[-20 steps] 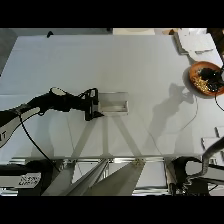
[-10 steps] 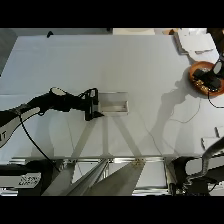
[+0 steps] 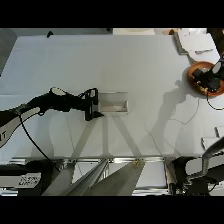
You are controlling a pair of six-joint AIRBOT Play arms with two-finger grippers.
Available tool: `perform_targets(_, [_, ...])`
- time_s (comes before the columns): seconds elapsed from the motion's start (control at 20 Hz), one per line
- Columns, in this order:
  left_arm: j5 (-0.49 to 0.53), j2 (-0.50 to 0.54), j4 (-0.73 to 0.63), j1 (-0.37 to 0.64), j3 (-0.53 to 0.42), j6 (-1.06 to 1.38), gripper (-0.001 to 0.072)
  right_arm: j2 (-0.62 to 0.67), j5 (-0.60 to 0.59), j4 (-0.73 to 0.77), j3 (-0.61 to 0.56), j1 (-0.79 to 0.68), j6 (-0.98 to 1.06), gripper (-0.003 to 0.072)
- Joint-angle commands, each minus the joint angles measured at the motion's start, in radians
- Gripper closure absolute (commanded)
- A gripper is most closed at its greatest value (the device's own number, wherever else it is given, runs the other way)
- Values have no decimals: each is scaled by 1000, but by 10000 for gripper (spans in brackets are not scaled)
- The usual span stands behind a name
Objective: Fold the box and place the chain.
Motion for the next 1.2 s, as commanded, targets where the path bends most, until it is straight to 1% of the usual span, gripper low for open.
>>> perform_targets(0.0, [0, 0, 0, 0, 0, 0, 392, 67, 38, 20, 2, 0, -118, 672])
perform_targets(0.1, [0, 0, 0, 0, 0, 0, 392, 135, 80, 8, 2, 0, -191, 674])
perform_targets(0.2, [0, 0, 0, 0, 0, 0, 392, 216, 108, -13, 2, 0, -201, 674])
perform_targets(0.3, [0, 0, 0, 0, 0, 0, 392, 301, 148, -13, 2, 0, -256, 674])
perform_targets(0.45, [0, 0, 0, 0, 0, 0, 392, 417, 253, -9, 2, 0, -335, 675])
perform_targets(0.55, [0, 0, 0, 0, 0, 0, 392, 483, 299, -4, 1, 0, -341, 676])
perform_targets(0.7, [0, 0, 0, 0, 0, 0, 391, 563, 338, 3, -15, 32, -341, 676])
perform_targets(0.8, [0, 0, 0, 0, 0, 0, 391, 614, 351, 2, -65, 85, -341, 676])
perform_targets(1.05, [0, 0, 0, 0, 0, 0, 391, 713, 378, -8, -279, 267, -362, 676])
perform_targets(1.15, [0, 0, 0, 0, 0, 0, 391, 719, 401, -8, -309, 335, -383, 675])
